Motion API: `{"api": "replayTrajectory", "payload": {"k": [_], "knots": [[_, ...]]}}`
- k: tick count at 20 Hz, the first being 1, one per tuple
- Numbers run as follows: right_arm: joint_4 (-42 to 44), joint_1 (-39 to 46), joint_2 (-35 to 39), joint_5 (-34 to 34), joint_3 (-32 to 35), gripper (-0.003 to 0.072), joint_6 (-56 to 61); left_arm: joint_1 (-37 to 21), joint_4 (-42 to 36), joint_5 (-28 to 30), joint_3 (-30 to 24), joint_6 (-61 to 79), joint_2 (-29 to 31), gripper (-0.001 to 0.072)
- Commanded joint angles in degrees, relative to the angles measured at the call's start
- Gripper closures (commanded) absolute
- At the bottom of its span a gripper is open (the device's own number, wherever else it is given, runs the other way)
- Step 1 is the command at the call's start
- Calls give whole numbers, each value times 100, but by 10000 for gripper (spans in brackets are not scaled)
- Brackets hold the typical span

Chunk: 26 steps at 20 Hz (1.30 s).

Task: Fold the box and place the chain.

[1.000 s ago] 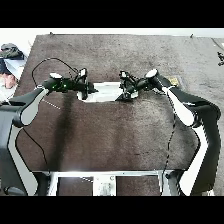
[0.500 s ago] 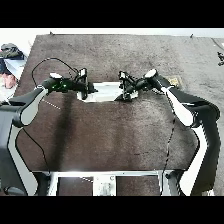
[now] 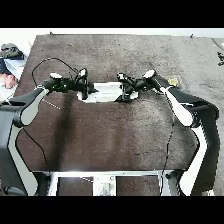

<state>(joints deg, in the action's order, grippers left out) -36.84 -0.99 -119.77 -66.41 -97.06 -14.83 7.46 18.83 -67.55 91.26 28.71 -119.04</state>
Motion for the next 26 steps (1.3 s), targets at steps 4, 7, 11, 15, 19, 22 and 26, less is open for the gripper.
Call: {"api": "replayTrajectory", "payload": {"k": [4,7,11,15,19,22,26], "knots": [[109,17,-2,-46,-7,91,20,-7,2,4,-2,2,4,696],[107,26,-26,-52,-7,84,17,-7,2,2,-2,2,4,696],[116,31,-153,-133,-9,83,-70,-7,2,2,-2,2,4,696],[313,46,-170,-179,-9,85,-216,-7,2,2,-2,2,4,696],[321,85,-175,-232,-9,84,-219,-7,0,4,-2,2,4,696],[323,98,-175,-337,-9,83,-363,-7,0,4,-2,2,4,696],[361,162,-175,-393,-9,82,-358,-7,2,4,-2,2,4,696]]}}
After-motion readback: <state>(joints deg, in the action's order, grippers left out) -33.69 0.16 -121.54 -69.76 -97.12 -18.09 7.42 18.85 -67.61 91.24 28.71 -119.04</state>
